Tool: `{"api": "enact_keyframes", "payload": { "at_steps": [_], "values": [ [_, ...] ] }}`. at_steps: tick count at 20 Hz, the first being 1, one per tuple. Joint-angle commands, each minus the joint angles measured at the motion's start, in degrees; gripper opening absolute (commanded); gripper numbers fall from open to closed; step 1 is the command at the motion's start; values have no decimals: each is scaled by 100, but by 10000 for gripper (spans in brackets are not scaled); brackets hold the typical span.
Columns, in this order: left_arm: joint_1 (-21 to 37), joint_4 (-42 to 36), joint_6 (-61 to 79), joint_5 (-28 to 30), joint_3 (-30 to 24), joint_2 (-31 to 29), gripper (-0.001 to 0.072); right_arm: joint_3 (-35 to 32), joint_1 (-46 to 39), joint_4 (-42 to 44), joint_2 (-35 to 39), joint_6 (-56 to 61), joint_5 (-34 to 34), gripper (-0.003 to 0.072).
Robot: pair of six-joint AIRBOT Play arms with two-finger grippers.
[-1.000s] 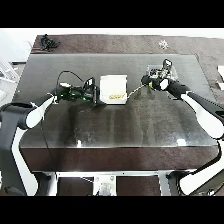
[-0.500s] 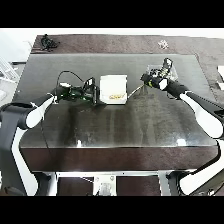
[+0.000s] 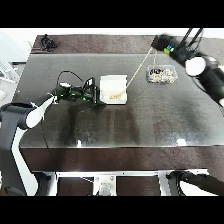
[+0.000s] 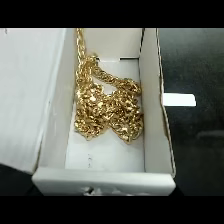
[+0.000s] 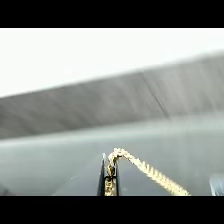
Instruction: Fold the box and place the chain.
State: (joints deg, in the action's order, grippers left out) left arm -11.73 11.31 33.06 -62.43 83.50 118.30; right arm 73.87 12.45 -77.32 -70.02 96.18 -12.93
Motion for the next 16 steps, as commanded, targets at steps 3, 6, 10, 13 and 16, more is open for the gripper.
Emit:
{"api": "enact_keyframes", "payload": {
  "at_steps": [3, 6, 10, 13, 16],
  "values": [
    [2, 2, 0, 2, 0, -4, 627, 7, 863, -26, 1416, -1104, 79, 2],
    [2, 2, 0, 2, 0, -4, 627, 9, 1381, -26, 1580, -1447, 334, 3],
    [2, 2, 0, 2, 0, -4, 627, 9, 2116, -26, 1508, -1698, 798, 2],
    [2, 2, 0, 2, 0, -4, 627, 4, 2444, -26, 1325, -1888, 815, 3],
    [2, 2, 0, 2, 0, -4, 627, -9, 2529, -20, 1119, -1864, 752, 3]
  ]
}}
